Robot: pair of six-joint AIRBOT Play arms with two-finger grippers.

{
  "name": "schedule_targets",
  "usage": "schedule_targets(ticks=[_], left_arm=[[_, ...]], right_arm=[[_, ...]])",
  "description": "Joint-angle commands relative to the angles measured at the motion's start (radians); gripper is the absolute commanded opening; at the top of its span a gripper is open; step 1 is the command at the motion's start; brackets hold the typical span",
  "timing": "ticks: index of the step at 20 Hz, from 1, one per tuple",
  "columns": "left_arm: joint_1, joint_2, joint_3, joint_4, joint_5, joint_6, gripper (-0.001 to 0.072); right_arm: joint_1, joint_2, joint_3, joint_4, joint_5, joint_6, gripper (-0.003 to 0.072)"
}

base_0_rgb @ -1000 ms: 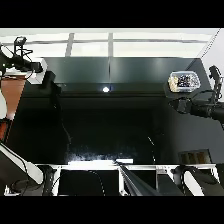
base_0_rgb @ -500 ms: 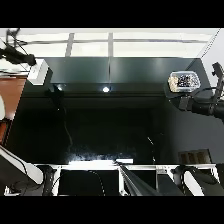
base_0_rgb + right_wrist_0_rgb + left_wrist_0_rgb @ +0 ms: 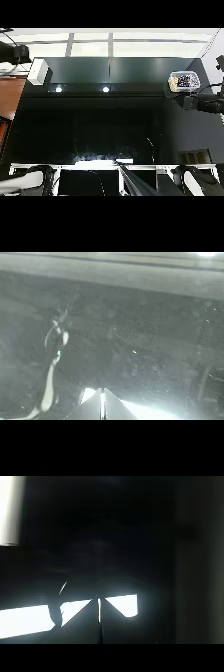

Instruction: Fold the box and place the chain.

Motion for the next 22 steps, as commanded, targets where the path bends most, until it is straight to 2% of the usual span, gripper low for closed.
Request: schedule_targets(ticks=[1, 3, 4, 5, 7, 11, 22], left_arm=[[-0.205, 0.386, -0.503, -0.072, 0.32, -0.006, 0.0027], [-0.313, 0.579, -0.798, -0.072, 0.525, -0.011, 0.0027], [-0.336, 0.652, -0.908, -0.071, 0.59, -0.015, 0.0027], [-0.337, 0.718, -0.988, -0.056, 0.6, -0.016, 0.0027], [-0.321, 0.806, -1.079, -0.035, 0.584, -0.093, 0.0028], [-0.311, 0.877, -1.115, -0.035, 0.587, -0.091, 0.0029], [-0.311, 0.874, -1.116, -0.046, 0.587, -0.092, 0.0029]], right_arm=[[0.013, 0.0, -0.012, -0.107, -0.094, -0.008, 0.0013], [0.049, 0.0, -0.089, -0.194, -0.312, -0.013, 0.0014], [0.067, 0.0, -0.131, -0.195, -0.387, -0.025, 0.0016], [0.085, 0.0, -0.17, -0.197, -0.448, -0.044, 0.0017], [0.099, 0.0, -0.215, -0.197, -0.505, -0.053, 0.0018], [0.099, 0.0, -0.217, -0.204, -0.481, -0.053, 0.0018], [0.099, 0.0, -0.217, -0.204, -0.481, -0.053, 0.0018]])
